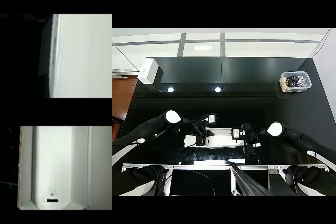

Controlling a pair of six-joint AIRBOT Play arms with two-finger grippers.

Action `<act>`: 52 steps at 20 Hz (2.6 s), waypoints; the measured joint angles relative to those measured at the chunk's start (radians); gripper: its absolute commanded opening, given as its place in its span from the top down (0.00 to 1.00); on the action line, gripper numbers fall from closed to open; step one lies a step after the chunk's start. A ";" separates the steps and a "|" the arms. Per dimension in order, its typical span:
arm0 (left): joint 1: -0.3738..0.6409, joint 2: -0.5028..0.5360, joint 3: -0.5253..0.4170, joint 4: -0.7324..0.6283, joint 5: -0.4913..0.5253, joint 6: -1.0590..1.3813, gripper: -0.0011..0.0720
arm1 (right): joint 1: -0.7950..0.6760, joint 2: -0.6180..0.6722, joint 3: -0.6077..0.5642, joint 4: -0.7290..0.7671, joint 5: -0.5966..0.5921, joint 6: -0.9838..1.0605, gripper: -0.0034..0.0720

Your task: Fold the box and place the chain.

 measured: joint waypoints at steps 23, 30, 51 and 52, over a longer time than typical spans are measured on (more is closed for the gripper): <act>0.001 0.076 0.046 0.157 -0.105 -0.128 0.27 | 0.000 -0.001 0.000 -0.005 -0.045 0.048 0.32; 0.001 0.309 0.065 0.490 -0.224 -0.497 0.95 | 0.000 -0.001 0.000 -0.005 -0.046 0.048 0.32; -0.145 0.256 -0.161 -0.164 0.422 -0.712 0.95 | 0.001 -0.001 0.000 -0.010 -0.043 0.048 0.32; -0.149 0.241 -0.161 -0.166 0.430 -0.705 0.95 | 0.001 -0.001 0.000 -0.010 -0.043 0.048 0.32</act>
